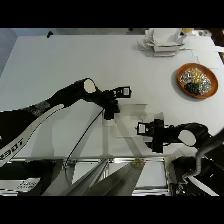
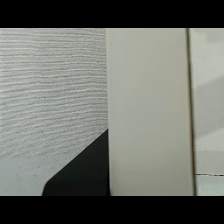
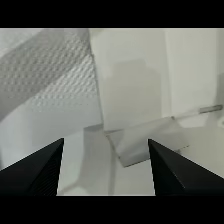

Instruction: Fold the box and place the chain.

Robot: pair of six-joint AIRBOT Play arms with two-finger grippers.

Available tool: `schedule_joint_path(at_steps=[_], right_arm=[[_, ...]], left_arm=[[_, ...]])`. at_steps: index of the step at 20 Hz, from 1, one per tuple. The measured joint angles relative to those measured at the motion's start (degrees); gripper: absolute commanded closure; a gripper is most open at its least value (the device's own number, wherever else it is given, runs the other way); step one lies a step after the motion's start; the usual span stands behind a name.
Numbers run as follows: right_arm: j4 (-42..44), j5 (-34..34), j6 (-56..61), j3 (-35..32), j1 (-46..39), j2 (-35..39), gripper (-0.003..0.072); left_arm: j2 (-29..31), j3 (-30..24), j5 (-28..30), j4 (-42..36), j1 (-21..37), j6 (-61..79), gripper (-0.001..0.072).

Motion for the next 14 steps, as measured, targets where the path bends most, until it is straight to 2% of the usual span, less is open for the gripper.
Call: schedule_joint_path(at_steps=[6,10,14], right_arm=[[-3.5,-12.2,-0.4,-2.5,2.8,0.2,0.0108],[-6.0,-16.0,-0.4,-2.8,3.2,-0.1,0.0108],[-7.4,-16.1,-0.4,-0.6,2.9,0.6,0.0108]], left_arm=[[0.0,0.0,0.0,0.0,0.0,0.0,0.0700],[0.0,0.0,0.0,0.0,0.0,0.0,0.0700],[0.0,0.0,0.0,0.0,0.0,0.0,0.0700]])
